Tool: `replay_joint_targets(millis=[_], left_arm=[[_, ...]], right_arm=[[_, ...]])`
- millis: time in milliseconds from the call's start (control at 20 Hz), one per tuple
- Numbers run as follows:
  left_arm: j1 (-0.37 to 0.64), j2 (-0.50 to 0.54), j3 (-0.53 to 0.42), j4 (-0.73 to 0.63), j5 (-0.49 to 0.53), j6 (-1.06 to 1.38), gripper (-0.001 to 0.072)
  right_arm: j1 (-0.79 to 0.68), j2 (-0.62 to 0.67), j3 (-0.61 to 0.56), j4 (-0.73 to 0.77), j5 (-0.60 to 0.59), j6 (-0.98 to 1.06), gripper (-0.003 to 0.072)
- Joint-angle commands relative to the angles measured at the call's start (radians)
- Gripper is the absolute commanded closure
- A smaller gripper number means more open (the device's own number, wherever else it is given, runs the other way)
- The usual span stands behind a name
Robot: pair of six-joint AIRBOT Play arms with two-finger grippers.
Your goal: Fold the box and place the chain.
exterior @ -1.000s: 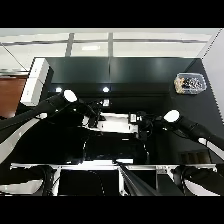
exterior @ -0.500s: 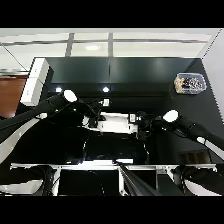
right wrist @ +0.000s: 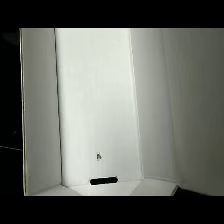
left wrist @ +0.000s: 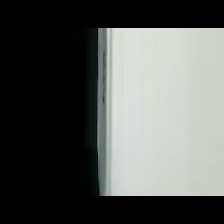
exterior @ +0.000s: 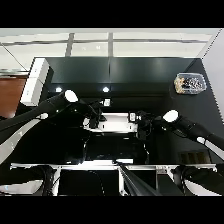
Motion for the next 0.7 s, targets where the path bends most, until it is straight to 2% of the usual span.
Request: replay_joint_targets(millis=[0,150,200,250,450,550,600,650], left_arm=[[-0.005,0.000,0.001,0.002,0.004,-0.001,0.0684],[-0.005,0.000,0.001,0.002,0.004,-0.001,0.0684],[-0.005,0.000,0.001,0.002,0.004,-0.001,0.0684],[-0.005,0.000,0.001,0.002,0.004,-0.001,0.0684],[-0.002,0.001,0.001,0.003,0.004,-0.001,0.0669],[0.015,0.021,0.008,0.024,-0.002,-0.008,0.0401],[0.029,0.041,0.014,0.048,-0.002,-0.040,0.0308],[0.048,0.066,0.021,0.076,-0.008,-0.082,0.0137]], right_arm=[[0.001,-0.001,0.000,0.002,-0.003,0.000,0.0007],[0.001,-0.001,0.000,0.002,-0.002,0.000,0.0024],[0.001,-0.001,0.000,0.001,-0.001,0.000,0.0159],[0.001,-0.001,0.000,0.001,-0.002,0.000,0.0197],[0.001,-0.001,0.000,0.002,-0.001,0.000,0.0198],[0.001,-0.001,0.000,0.001,0.000,0.000,0.0198],[0.001,-0.001,0.000,0.001,0.000,0.000,0.0198],[0.001,-0.001,0.000,0.001,0.001,0.000,0.0198]])
